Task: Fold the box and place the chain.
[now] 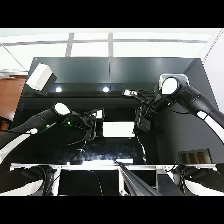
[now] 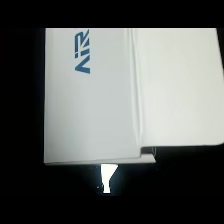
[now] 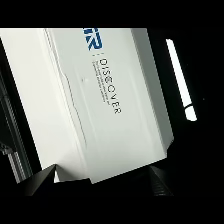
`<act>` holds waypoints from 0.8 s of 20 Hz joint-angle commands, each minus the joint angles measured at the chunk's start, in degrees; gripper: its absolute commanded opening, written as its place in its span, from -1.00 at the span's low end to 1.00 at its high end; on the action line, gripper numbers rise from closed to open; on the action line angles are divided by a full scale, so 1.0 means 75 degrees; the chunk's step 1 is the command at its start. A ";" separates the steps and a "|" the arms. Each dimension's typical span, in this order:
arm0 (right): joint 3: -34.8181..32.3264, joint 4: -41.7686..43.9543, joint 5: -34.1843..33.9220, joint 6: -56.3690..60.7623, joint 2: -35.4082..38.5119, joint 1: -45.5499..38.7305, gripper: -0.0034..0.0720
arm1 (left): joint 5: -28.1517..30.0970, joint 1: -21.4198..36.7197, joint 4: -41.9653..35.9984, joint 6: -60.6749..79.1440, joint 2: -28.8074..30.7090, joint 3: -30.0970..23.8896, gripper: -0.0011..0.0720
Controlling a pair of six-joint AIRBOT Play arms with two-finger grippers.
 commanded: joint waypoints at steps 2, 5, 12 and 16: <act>0.0003 -0.0163 -0.0038 0.0052 0.0006 0.0125 0.92 | 0.0000 0.0000 0.0000 0.0003 -0.0003 -0.0003 0.38; 0.0003 -0.0557 -0.0227 0.0087 0.0006 0.0233 0.92 | 0.0000 0.0000 0.0000 0.0003 -0.0003 -0.0003 0.38; 0.0003 -0.0688 -0.0670 0.0032 0.0006 0.0294 0.92 | 0.0000 0.0000 0.0000 0.0003 -0.0003 -0.0003 0.37; 0.0003 -0.0726 -0.0437 -0.0662 0.0006 0.0647 0.92 | 0.0000 0.0000 0.0000 0.0003 -0.0003 -0.0003 0.38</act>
